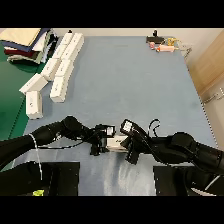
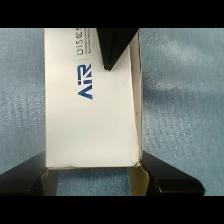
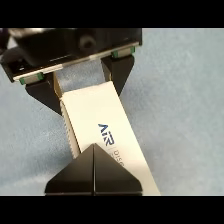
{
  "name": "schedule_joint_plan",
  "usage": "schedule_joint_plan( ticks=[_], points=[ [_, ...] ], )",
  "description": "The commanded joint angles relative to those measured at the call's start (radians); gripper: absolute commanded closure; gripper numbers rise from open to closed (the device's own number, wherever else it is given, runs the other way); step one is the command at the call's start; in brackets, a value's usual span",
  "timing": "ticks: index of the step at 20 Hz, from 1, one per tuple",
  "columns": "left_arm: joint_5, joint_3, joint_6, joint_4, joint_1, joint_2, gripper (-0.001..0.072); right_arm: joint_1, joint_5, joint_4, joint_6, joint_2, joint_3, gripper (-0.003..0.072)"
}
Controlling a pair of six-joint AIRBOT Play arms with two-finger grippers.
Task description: Fold the box.
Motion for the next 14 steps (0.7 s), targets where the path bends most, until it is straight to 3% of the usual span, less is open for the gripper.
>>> schedule_joint_plan(
  ticks=[1,14],
  points=[
    [0.0,0.001,-0.001,-0.001,0.0,0.0,0.0203,0.001,0.068,0.06,0.043,0.0,-0.06,0.0685],
    [0.0,0.001,-0.001,-0.001,0.0,0.001,0.0203,0.001,0.072,0.082,0.043,0.0,-0.114,0.0685]
  ],
)
